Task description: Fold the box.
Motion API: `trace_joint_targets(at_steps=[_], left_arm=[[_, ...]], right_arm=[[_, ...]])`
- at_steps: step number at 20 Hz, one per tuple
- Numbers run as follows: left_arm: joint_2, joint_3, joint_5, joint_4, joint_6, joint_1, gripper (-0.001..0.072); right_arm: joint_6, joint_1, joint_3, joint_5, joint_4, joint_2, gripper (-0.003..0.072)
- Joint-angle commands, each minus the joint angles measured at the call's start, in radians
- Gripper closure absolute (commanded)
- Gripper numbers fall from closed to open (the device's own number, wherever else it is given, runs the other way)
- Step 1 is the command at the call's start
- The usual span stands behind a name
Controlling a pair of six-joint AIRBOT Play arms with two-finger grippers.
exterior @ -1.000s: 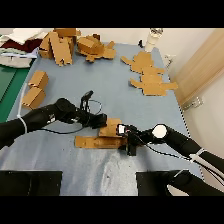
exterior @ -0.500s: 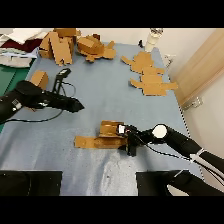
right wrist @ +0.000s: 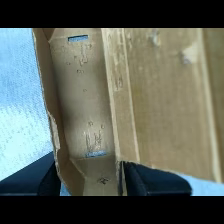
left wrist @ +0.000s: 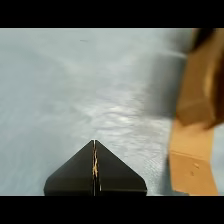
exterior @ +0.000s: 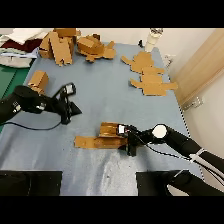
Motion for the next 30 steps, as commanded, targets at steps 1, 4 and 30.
trace_joint_targets(at_steps=[1, 4, 30], left_arm=[[-0.006, -0.079, -0.066, 0.0, 0.241, -0.053, 0.0694], [-0.024, -0.13, -0.066, 0.003, 0.206, -0.06, 0.0166], [-0.027, -0.148, -0.073, 0.043, -0.089, -0.242, 0.0018]], right_arm=[[0.0, 0.0, 0.001, -0.001, 0.001, 0.0, 0.0231], [0.0, 0.0, 0.001, -0.009, 0.001, 0.0, 0.0232], [0.0, 0.0, 0.005, 0.001, 0.063, 0.0, 0.0232]])
